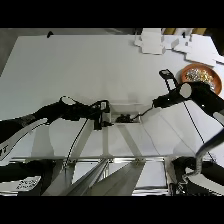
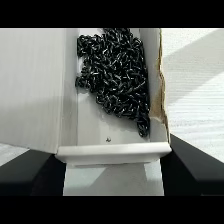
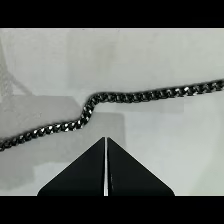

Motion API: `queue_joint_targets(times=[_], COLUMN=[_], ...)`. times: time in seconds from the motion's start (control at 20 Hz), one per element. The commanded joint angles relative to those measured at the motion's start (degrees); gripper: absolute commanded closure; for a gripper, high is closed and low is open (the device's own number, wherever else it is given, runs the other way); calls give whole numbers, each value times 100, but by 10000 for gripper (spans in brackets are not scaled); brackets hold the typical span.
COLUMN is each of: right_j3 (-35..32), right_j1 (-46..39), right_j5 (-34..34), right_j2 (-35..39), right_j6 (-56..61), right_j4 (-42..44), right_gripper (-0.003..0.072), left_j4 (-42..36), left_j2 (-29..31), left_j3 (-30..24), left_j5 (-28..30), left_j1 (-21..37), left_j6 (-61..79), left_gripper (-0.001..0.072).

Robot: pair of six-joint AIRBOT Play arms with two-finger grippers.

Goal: Fold the box and place the chain.

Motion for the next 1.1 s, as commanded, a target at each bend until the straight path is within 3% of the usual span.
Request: queue_joint_targets(times=[0.0, 0.05, 0.15, 0.45, 0.75, 0.9, 1.05], right_j3=[4, 4, 4, 4, 7, 7, 7], right_j1=[4, 46, 271, 695, 688, 686, 686], right_j5=[-22, -22, -66, -107, -122, -120, -122], right_j2=[289, 264, 138, -614, -658, -645, -647], right_j6=[-2, 0, 0, 44, 61, 61, 61], right_j4=[17, 72, 149, -9, -68, -68, -70], right_gripper=[669, 643, 495, 483, 482, 402, 403], left_j4=[2, 2, 2, 2, 2, 2, 2], left_j2=[4, 4, 4, 4, 4, 4, 4], left_j3=[2, 2, 2, 2, 2, 2, 2], left_j5=[2, 0, 0, 2, 2, 2, 2], left_j1=[-4, -4, -4, -4, -4, -4, -4], left_j6=[2, 2, 2, 2, 2, 2, 2], left_gripper=[367, 367, 367, 367, 367, 367, 367])
